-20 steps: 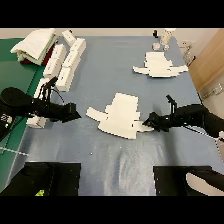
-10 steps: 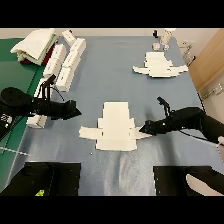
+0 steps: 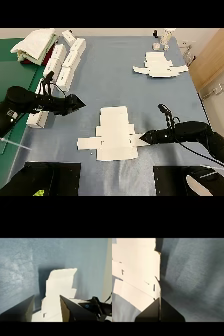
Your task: Fold the box.
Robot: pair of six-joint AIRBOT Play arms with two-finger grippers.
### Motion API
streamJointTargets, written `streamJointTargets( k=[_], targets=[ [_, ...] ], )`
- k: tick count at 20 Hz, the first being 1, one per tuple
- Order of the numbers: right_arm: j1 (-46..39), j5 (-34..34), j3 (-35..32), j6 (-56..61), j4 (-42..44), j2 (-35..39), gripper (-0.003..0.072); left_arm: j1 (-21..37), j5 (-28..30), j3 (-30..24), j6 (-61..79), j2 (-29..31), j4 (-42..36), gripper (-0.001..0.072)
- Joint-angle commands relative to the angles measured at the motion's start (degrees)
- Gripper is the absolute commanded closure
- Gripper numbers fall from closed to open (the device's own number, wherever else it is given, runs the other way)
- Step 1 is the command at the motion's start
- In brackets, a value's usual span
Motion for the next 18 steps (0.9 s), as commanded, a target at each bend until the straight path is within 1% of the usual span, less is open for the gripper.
streamJointTargets(
  k=[1, 2, 4, 6, 9, 12, 13, 15, 18],
  targets=[
    [2.0, 0.6, -1.0, -0.8, -0.2, 3.0, 0.0686, 0.5, -2.9, 0.0, 5.7, -7.8, -2.2, 0.0223],
    [2.8, 1.4, -1.0, 0.0, -0.2, 3.5, 0.0687, 0.5, -4.8, 0.0, 10.9, -10.7, -5.6, 0.0258],
    [4.0, 2.0, -1.0, 1.2, -0.2, 3.7, 0.0686, 0.5, -7.8, 0.1, 19.6, -16.4, -13.2, 0.0261],
    [4.8, 2.2, -1.0, 1.6, -0.2, 3.6, 0.0687, 0.4, -9.6, 0.1, 25.6, -21.7, -17.4, 0.0261],
    [4.9, 2.6, -1.0, 1.8, -0.1, 3.6, 0.0687, 0.3, -13.8, 1.0, 31.3, -28.8, -18.9, 0.0261],
    [4.9, 2.8, -1.0, 1.9, -0.1, 3.6, 0.0686, 0.3, -16.1, 2.4, 35.4, -33.5, -19.6, 0.0261],
    [4.9, 2.9, -1.0, 1.9, -0.2, 3.6, 0.0686, 0.1, -18.1, 3.2, 37.6, -34.9, -20.5, 0.0261],
    [4.9, 3.0, -1.0, 1.9, -0.2, 3.6, 0.0686, -1.6, -21.7, 5.0, 40.9, -37.2, -21.5, 0.0261],
    [4.9, 3.0, -1.0, 1.9, -0.2, 3.6, 0.0687, -6.1, -22.6, 7.9, 41.8, -40.0, -21.3, 0.0261]
  ],
)
